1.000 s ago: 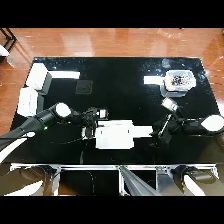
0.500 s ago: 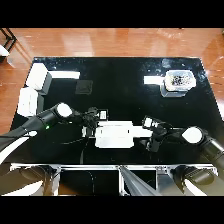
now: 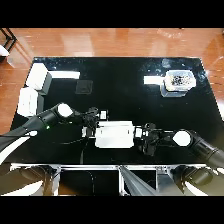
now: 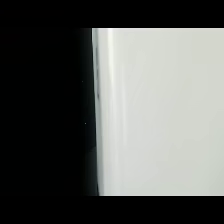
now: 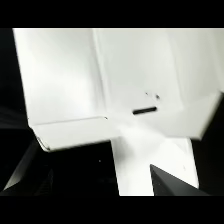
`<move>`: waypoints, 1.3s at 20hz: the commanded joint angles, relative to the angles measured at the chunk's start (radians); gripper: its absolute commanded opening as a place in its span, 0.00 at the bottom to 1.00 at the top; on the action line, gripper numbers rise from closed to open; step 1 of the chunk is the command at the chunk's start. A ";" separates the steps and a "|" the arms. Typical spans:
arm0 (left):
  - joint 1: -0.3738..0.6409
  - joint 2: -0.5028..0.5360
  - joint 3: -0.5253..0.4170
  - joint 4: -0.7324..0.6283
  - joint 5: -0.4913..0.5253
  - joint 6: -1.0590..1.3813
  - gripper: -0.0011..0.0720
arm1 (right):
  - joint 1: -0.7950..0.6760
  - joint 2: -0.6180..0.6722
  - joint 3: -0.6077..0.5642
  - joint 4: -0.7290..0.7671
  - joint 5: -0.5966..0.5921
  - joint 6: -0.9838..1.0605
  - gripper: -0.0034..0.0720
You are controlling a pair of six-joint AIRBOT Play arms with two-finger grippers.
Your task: Fold the box and place the chain.
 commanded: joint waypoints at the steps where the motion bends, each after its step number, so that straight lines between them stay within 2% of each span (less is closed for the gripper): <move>1: 0.000 -0.001 0.000 0.000 0.003 0.000 0.04 | 0.062 -0.024 -0.001 0.040 -0.090 -0.014 0.98; 4: 0.000 -0.005 0.000 0.000 0.006 0.000 0.04 | 0.104 -0.025 -0.001 0.112 -0.186 -0.014 0.98; 10: 0.000 -0.006 0.000 0.000 0.006 -0.003 0.04 | 0.163 -0.025 0.000 0.113 -0.167 -0.013 0.98; 20: 0.000 -0.006 0.000 0.000 0.006 -0.003 0.04 | 0.164 -0.025 0.001 0.064 -0.090 0.005 0.98; 26: 0.000 -0.006 0.000 0.000 0.006 -0.003 0.04 | 0.164 -0.025 0.000 0.082 -0.111 0.007 0.98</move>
